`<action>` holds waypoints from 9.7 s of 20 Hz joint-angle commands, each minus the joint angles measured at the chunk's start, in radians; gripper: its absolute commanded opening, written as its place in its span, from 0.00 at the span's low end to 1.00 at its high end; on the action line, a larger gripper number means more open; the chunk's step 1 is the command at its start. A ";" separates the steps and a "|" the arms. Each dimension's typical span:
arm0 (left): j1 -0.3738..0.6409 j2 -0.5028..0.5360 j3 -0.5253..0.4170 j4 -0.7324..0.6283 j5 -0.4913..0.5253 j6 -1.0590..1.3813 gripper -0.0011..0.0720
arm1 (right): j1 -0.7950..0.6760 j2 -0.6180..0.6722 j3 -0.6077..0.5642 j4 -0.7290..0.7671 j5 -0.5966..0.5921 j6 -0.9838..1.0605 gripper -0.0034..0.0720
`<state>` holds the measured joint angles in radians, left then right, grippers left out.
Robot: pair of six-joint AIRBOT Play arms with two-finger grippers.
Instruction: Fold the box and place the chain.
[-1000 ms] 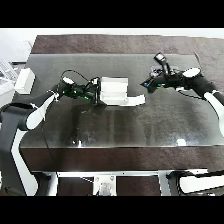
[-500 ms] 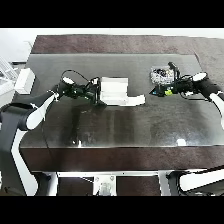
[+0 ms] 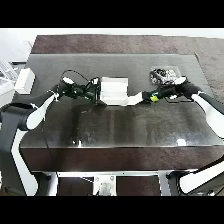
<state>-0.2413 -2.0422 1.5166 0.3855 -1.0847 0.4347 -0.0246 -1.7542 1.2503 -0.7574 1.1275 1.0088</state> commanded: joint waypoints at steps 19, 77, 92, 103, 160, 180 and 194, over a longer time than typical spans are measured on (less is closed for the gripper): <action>0.001 0.000 0.000 0.000 0.001 0.000 0.66 | 0.073 -0.008 0.178 0.016 0.097 0.031 0.31; 0.001 0.000 0.000 -0.001 -0.009 -0.016 0.66 | 0.349 -0.082 0.425 -0.566 0.130 0.672 0.69; 0.001 0.000 0.000 -0.001 -0.013 -0.016 0.66 | 0.392 -0.127 0.459 -0.653 0.108 0.737 0.61; 0.001 0.000 0.000 -0.003 -0.016 -0.016 0.66 | 0.393 -0.127 0.459 -0.677 0.106 0.746 0.50; 0.001 0.000 0.000 -0.004 -0.008 -0.016 0.66 | 0.446 -0.164 0.562 -0.762 0.245 0.811 0.45; 0.001 0.000 0.000 -0.004 -0.012 -0.016 0.66 | 0.451 -0.192 0.562 -0.792 0.256 0.843 0.14; 0.001 0.000 0.000 -0.004 -0.012 -0.016 0.66 | 0.449 -0.188 0.646 -0.807 0.262 0.854 0.56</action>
<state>-0.2413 -2.0430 1.5166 0.3817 -1.0966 0.4198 0.4255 -1.9453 1.8641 -1.5635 1.3895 1.8610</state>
